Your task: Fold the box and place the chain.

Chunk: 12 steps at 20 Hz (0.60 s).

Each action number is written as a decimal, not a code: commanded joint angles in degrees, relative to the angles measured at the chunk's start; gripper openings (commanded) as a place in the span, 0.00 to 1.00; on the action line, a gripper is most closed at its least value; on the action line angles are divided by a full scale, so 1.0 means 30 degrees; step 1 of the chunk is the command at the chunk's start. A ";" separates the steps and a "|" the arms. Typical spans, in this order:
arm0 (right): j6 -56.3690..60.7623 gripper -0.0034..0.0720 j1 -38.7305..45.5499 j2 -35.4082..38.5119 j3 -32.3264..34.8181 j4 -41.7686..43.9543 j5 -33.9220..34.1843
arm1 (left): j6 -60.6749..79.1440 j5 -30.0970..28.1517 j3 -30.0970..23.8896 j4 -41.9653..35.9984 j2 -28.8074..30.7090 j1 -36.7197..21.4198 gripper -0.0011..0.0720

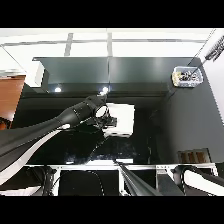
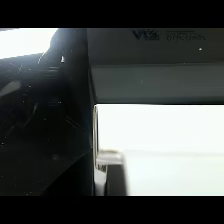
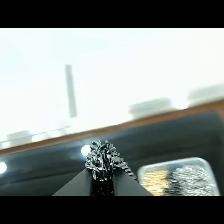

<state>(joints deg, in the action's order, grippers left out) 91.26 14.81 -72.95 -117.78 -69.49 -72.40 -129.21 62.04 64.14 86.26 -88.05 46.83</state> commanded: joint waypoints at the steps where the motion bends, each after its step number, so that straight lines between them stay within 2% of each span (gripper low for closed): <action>1: -0.0576 0.06 -0.0474 0.2295 0.0000 0.2084 -0.0845 | 0.0000 0.0036 0.0007 0.0007 -0.0007 -0.0015 0.05; 6: -0.0597 0.06 -0.0488 0.3563 0.0000 0.6666 -0.3140 | 0.0000 0.0036 0.0007 0.0007 -0.0007 -0.0015 0.05; 12: -0.0860 0.06 -0.0495 0.3621 0.0007 1.1380 -0.7380 | 0.0000 0.0029 0.0007 0.0007 -0.0007 -0.0015 0.05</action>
<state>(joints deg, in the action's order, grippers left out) 88.95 13.39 -62.46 -117.78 -43.48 -87.68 -129.21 62.11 64.14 86.28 -88.05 46.83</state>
